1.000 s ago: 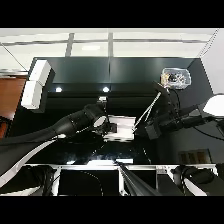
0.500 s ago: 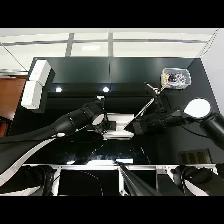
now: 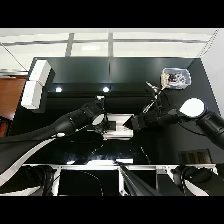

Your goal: Fold the box and place the chain.

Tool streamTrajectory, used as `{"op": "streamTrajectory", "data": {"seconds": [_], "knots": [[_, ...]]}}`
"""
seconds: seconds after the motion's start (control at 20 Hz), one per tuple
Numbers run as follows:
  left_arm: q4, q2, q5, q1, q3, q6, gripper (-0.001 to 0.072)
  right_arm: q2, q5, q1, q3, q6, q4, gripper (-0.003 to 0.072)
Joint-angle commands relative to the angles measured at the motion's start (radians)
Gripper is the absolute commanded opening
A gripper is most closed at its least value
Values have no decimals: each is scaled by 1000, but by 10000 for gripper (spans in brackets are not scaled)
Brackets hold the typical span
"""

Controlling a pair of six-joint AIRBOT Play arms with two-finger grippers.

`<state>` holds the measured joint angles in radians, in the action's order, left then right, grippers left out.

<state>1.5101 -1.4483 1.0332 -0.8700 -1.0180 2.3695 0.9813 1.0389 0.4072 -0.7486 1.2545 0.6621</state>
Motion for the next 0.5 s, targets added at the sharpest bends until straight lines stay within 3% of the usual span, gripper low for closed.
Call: {"op": "streamTrajectory", "data": {"seconds": [0.0,0.15,0.25,0.3,0.35,0.4,0.45], "knots": [[0,0,1,1,0,-5,31,-11,126,-105,-43,-12,6,387],[0,0,6,1,0,-5,31,-63,264,-351,-85,-54,116,387],[0,0,11,1,0,-5,31,-65,184,-489,-75,-32,328,349],[0,0,12,1,0,-5,31,-65,73,-533,-48,51,450,264],[0,0,12,1,0,-5,31,-60,-56,-562,-6,174,568,326],[0,0,12,1,0,-5,31,-44,-157,-575,27,235,628,646],[0,0,12,1,0,-6,31,-6,-224,-575,41,233,630,720]]}}
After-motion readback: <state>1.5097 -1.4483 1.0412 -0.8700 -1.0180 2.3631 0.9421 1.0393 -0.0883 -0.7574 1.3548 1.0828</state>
